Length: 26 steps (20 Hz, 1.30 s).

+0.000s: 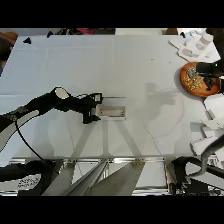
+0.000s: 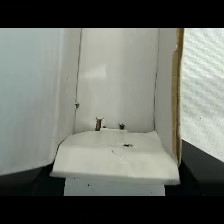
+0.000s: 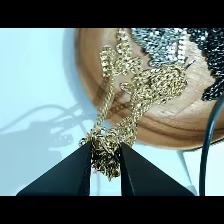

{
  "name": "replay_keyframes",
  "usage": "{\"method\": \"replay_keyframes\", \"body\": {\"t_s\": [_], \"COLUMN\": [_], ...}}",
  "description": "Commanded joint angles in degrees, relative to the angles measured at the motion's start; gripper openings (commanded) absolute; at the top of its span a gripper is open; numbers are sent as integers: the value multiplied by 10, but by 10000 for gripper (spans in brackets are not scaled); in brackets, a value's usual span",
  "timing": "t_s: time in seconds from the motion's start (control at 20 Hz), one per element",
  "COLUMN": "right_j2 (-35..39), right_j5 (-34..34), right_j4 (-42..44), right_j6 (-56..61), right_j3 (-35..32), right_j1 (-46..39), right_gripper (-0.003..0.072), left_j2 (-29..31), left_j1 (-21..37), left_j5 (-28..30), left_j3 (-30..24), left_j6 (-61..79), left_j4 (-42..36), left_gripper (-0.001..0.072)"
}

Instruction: Fold the box and place the chain.

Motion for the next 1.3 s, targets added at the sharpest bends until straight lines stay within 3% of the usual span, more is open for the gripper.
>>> {"method": "replay_keyframes", "body": {"t_s": [0.0, 0.15, 0.4, 0.75, 1.1, 1.25], "right_j2": [48, 77, 78, 65, -2, -12], "right_j5": [40, 61, 77, 14, 5, -35], "right_j4": [3, 9, 11, 48, 102, 126], "right_j6": [-2, -2, 5, 19, 18, 7], "right_j3": [-29, -74, -88, -88, -88, -88], "right_j1": [54, 115, 239, 404, 489, 515], "right_gripper": [6, 7, 8, 8, 8, 8], "left_j2": [0, 0, 0, 0, 0, 0], "left_j1": [0, 0, 0, 0, 0, 0], "left_j5": [0, 0, 0, 0, 0, 0], "left_j3": [1, 1, 1, 1, 1, 1], "left_j6": [0, 0, 0, 0, 0, 0], "left_j4": [0, 0, 0, 0, 0, 0], "left_gripper": [443, 443, 443, 443, 443, 443]}}
